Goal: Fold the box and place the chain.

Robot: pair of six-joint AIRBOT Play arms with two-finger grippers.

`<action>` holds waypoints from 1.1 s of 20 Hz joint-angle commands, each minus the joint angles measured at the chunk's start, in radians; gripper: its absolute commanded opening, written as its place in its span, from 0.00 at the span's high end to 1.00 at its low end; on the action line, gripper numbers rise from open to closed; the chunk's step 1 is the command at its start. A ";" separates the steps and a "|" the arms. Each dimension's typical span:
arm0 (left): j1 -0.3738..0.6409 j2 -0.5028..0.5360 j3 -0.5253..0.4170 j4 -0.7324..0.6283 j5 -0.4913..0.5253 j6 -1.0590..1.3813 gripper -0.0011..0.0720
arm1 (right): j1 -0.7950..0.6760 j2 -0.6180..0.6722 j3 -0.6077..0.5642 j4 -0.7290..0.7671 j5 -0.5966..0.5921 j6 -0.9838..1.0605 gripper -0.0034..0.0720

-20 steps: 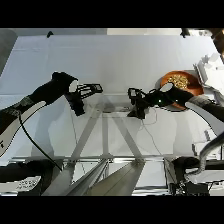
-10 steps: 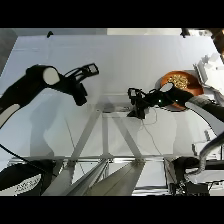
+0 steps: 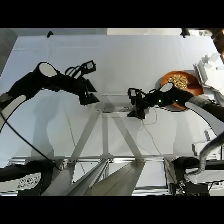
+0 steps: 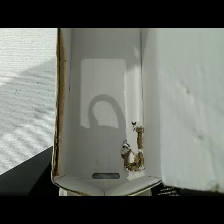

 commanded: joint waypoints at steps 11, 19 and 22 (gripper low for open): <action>-0.044 -0.103 0.000 0.068 -0.016 0.389 0.49 | 0.000 0.000 0.000 0.000 0.000 0.000 0.45; -0.056 -0.132 0.000 0.080 -0.068 0.385 0.42 | 0.000 0.000 0.000 0.000 0.000 0.000 0.45; -0.068 -0.134 0.000 0.069 -0.067 0.454 0.42 | 0.000 0.000 0.000 0.000 0.000 0.000 0.45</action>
